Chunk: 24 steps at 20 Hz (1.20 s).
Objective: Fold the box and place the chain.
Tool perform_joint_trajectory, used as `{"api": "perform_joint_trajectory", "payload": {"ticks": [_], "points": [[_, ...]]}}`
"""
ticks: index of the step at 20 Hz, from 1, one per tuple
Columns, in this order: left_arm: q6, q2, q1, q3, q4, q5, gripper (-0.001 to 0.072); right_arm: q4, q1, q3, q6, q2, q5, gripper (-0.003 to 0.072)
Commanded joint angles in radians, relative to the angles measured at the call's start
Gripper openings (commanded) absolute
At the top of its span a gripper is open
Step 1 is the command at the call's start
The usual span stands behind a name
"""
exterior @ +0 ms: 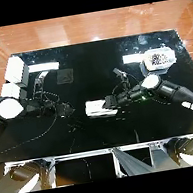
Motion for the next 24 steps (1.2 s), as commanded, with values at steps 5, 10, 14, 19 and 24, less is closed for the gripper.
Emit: {"api": "perform_joint_trajectory", "payload": {"ticks": [5,10,14,19,24], "points": [[0.001,-0.001,0.001,-0.001,0.0,0.01,0.0634,-0.024,0.011,-0.006,0.006,-0.06,-0.034,0.002],[0.001,-0.001,0.001,-0.001,0.0,0.013,0.0634,-0.028,0.01,-0.006,0.004,-0.077,-0.058,0.002],[0.001,-0.001,0.001,-0.001,0.001,0.031,0.0634,0.003,-0.005,0.01,-0.052,-0.053,0.008,0.002],[0.049,-0.015,-0.01,-0.001,-0.001,0.089,0.0634,0.027,-0.15,0.018,-0.077,0.137,0.055,0.002],[0.426,-0.164,-0.035,0.055,-0.025,0.082,0.0633,-0.156,-0.389,0.018,-0.063,0.275,0.168,0.002]]}}
